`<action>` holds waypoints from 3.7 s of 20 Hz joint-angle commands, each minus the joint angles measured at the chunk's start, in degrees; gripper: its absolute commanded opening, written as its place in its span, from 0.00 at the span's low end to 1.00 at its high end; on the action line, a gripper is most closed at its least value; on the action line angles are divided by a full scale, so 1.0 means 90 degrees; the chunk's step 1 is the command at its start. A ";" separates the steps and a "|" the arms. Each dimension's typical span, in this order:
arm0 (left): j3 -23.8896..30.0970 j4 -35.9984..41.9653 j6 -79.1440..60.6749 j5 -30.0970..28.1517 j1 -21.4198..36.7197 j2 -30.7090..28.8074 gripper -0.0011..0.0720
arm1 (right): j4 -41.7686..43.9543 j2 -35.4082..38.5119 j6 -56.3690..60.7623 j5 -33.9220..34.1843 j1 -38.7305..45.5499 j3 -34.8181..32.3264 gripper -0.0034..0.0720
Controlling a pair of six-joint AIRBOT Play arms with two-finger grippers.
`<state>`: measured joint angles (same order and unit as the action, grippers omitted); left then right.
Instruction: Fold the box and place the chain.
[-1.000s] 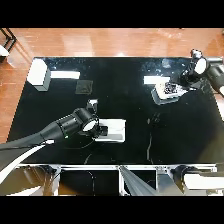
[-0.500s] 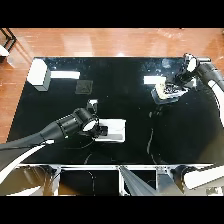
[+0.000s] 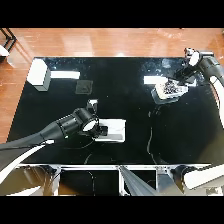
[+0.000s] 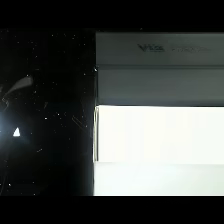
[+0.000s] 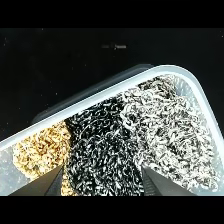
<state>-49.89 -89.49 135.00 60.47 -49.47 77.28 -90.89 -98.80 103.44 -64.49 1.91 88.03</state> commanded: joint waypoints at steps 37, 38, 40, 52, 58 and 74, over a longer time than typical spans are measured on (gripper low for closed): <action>0.0000 -0.0002 0.0000 0.0002 0.0000 0.0002 0.04 | 0.1207 0.3259 -0.1350 -0.1022 -0.0087 0.0085 0.07; 0.0000 -0.0002 0.0000 0.0002 0.0000 0.0002 0.04 | 0.1345 0.3517 -0.1413 -0.1139 -0.0114 0.0083 0.07; 0.0000 -0.0002 0.0000 0.0000 0.0000 0.0002 0.04 | 0.1455 0.4017 -0.1486 -0.1416 -0.0289 0.0078 0.07; 0.0000 -0.0051 -0.0002 -0.0010 0.0000 0.0002 0.04 | 0.2992 0.5969 -0.1394 -0.1960 -0.3235 -0.2526 0.07; 0.0000 -0.0049 -0.0002 0.0000 0.0000 0.0002 0.04 | 0.3174 0.5554 -0.0962 0.0386 -0.4588 -0.3279 0.07; 0.0000 -0.0046 -0.0002 0.0002 0.0000 0.0002 0.04 | 0.3070 0.4464 -0.0967 0.0389 -0.4792 -0.3597 0.07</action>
<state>-49.89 -89.93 134.98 60.49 -49.47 77.28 -62.19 -57.74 94.70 -60.55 -41.10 56.62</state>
